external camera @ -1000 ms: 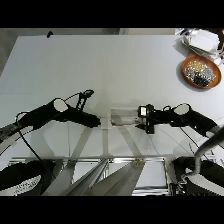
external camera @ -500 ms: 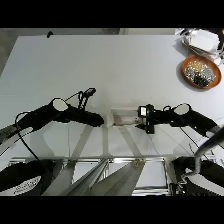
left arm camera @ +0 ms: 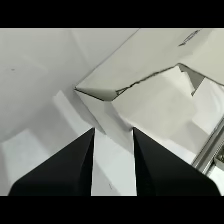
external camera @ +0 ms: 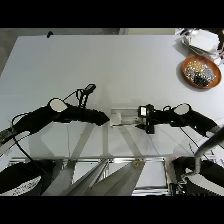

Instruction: Fold the box and place the chain.

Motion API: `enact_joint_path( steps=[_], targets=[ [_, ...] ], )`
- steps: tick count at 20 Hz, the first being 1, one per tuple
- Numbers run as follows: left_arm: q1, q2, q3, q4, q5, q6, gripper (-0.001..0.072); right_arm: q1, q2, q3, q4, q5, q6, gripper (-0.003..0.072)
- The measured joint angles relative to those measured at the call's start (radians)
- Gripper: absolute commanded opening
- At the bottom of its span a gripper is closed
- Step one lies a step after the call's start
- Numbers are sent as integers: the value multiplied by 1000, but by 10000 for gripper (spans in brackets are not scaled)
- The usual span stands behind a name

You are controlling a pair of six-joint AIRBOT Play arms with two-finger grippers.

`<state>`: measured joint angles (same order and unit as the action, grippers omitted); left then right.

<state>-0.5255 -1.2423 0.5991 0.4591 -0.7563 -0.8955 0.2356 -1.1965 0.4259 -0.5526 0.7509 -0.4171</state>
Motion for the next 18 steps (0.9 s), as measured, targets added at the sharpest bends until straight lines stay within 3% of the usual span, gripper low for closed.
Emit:
enact_joint_path(
  steps=[10, 18],
  targets=[
    [-50, -2, 3, -32, 37, -15, 330, 0, 0, 0, 0, 0, 0, 335],
    [-118, -4, 59, 156, 94, -250, 333, 0, 0, 0, 0, 0, 0, 335]
  ],
)
